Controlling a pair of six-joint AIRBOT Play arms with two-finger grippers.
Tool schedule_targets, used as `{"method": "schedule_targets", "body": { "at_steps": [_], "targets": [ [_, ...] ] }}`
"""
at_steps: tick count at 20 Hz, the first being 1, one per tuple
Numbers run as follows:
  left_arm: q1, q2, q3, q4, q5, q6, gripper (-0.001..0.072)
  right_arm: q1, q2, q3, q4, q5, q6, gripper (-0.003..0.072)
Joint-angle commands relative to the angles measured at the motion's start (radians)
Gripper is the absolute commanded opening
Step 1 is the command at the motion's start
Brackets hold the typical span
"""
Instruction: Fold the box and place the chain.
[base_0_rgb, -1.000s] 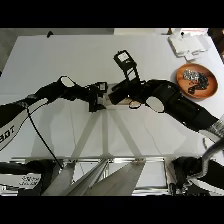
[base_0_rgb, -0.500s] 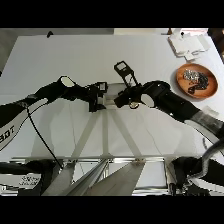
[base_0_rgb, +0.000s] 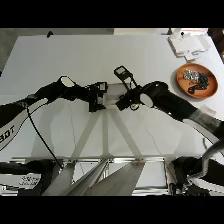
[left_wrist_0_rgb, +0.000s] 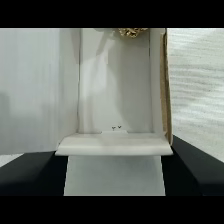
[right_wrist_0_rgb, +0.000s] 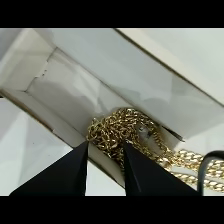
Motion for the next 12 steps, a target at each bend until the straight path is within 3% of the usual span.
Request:
{"method": "schedule_targets", "body": {
  "at_steps": [1, 3, 5, 9, 12],
  "targets": [
    [0.000, 0.000, 0.000, 0.000, 0.000, 0.000, 0.0373, -0.034, 0.119, 0.001, -0.009, 0.036, -0.090, 0.0250],
    [0.000, 0.000, 0.000, 0.000, 0.000, 0.000, 0.0373, -0.096, 0.195, 0.001, -0.015, 0.077, -0.141, 0.0254],
    [0.000, 0.000, 0.000, 0.000, 0.000, 0.000, 0.0373, -0.180, 0.250, 0.001, -0.035, 0.148, -0.214, 0.0309],
    [0.000, 0.000, 0.000, 0.000, 0.000, 0.000, 0.0373, -0.334, 0.260, 0.001, -0.031, 0.369, -0.562, 0.0349],
    [0.000, 0.000, 0.000, 0.000, 0.000, 0.000, 0.0373, -0.381, 0.232, 0.001, -0.016, 0.364, -0.732, 0.0501]
  ]
}}
